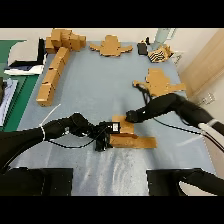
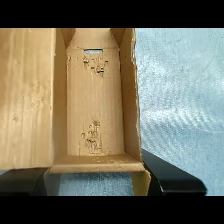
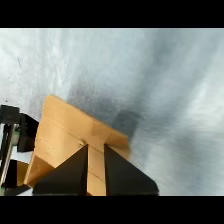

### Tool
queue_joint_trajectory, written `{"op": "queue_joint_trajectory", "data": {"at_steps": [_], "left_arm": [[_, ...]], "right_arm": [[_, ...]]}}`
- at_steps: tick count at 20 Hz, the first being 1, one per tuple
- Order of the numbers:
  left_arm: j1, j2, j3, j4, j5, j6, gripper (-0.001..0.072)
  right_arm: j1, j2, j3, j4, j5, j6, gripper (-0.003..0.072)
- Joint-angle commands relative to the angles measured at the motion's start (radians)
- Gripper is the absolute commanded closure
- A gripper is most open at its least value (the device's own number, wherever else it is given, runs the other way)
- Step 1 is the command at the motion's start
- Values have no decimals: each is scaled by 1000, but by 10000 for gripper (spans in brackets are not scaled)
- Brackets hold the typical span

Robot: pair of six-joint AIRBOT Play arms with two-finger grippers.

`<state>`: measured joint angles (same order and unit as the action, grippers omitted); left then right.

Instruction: Fold the box.

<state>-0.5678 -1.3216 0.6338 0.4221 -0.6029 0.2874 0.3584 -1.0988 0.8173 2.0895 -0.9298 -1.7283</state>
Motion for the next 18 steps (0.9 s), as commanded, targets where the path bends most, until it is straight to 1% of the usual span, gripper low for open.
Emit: {"op": "queue_joint_trajectory", "data": {"at_steps": [1,2,4,5,7,8,9,10,12,13,16,18], "left_arm": [[0,0,0,0,1,0,211],[0,0,0,0,0,0,211],[0,0,0,0,0,0,211],[0,0,0,0,1,0,211],[0,0,0,0,1,0,211],[0,0,0,0,0,0,211],[0,0,0,0,-1,0,211],[0,0,0,0,0,0,211],[0,0,0,0,0,0,211],[0,0,0,0,0,0,211],[0,0,0,0,0,0,211],[0,0,0,0,0,0,211]], "right_arm": [[-22,165,26,-193,-147,0,528],[-22,207,13,-211,-235,-2,528],[-13,288,-50,-175,-377,-42,528],[2,336,-100,-142,-422,-80,528],[48,419,-201,-96,-444,-180,520],[69,452,-250,-107,-431,-229,366],[79,472,-291,-137,-392,-270,144],[80,477,-322,-172,-340,-306,78],[80,463,-372,-258,-198,-372,78],[80,443,-384,-276,-140,-402,79],[80,351,-385,-271,-49,-502,78],[80,307,-385,-227,19,-633,85]]}}
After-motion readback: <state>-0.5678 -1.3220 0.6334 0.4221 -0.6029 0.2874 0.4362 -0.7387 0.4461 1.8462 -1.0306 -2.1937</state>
